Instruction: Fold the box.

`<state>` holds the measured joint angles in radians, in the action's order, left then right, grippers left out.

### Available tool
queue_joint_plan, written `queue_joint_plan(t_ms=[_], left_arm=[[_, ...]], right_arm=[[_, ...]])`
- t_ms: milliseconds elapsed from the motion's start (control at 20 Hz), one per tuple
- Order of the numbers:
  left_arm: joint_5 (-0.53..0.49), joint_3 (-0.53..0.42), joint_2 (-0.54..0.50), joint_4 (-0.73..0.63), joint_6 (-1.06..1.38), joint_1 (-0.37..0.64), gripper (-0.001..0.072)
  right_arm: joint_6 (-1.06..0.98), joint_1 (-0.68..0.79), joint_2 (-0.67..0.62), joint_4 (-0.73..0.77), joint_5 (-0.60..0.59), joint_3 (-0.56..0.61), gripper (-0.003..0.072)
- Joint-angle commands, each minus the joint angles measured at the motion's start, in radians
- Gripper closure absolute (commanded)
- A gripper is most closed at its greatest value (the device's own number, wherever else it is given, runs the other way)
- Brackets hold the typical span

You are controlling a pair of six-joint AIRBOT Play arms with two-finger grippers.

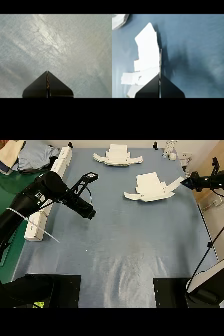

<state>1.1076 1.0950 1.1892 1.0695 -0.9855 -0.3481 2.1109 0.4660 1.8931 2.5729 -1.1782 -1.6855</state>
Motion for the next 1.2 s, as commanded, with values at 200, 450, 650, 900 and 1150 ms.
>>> queue_joint_plan(t_ms=[200, 450, 650, 900, 1150], left_arm=[[0.000, 0.001, 0.001, 0.000, 0.000, 0.000, 0.0694], [0.000, 0.001, 0.001, 0.000, 0.000, 0.000, 0.0694], [0.000, 0.001, 0.001, 0.000, 0.000, 0.000, 0.0694], [0.000, 0.001, 0.001, 0.000, 0.000, 0.000, 0.0694], [-0.013, 0.001, 0.001, -0.001, 0.000, 0.000, 0.0694]], right_arm=[[-0.023, -0.079, -0.615, -0.025, 0.108, 0.763, 0.0690], [-0.156, -0.183, -1.075, -0.043, 0.182, 1.220, 0.0690], [-0.364, -0.232, -1.271, -0.167, 0.154, 1.392, 0.0684], [-0.430, -0.230, -1.268, -0.252, 0.097, 1.400, 0.0403], [-0.396, -0.215, -1.117, -0.312, 0.093, 1.307, 0.0378]])
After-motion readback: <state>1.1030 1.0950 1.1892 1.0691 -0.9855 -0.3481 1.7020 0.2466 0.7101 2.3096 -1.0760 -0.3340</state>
